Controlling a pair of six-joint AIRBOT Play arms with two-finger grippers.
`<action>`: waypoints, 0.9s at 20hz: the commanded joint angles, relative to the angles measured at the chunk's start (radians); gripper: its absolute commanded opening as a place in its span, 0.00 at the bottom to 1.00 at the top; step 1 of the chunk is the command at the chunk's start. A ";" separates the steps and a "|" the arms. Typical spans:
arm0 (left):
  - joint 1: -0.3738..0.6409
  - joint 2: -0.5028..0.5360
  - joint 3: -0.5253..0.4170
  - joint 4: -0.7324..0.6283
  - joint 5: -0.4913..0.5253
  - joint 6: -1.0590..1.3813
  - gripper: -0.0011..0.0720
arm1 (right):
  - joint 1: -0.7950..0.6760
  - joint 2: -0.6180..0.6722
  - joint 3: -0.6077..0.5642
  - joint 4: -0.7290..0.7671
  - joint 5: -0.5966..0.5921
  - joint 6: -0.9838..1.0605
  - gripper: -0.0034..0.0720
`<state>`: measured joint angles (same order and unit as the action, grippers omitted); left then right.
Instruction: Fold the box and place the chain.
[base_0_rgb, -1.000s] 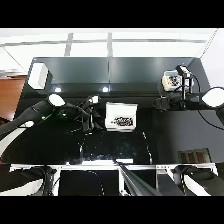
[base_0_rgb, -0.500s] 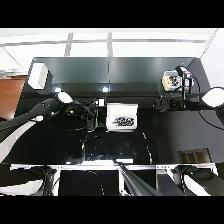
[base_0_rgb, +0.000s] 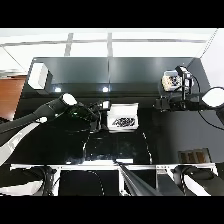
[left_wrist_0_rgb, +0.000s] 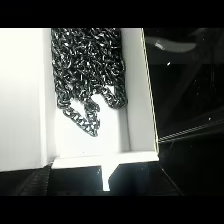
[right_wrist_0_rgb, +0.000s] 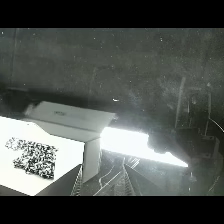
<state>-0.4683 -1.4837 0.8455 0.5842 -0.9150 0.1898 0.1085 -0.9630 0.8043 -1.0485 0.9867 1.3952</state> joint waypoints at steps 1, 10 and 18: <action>-0.015 -0.001 0.001 -0.024 0.037 -0.019 0.95 | 0.000 0.000 0.000 0.000 -0.003 0.000 0.45; -0.038 -0.001 0.001 -0.020 0.054 -0.018 0.65 | 0.056 -0.060 0.001 0.144 -0.313 -0.018 0.99; -0.037 0.000 0.001 -0.021 0.043 -0.018 0.65 | 0.145 -0.199 0.027 0.263 -0.063 -0.710 0.99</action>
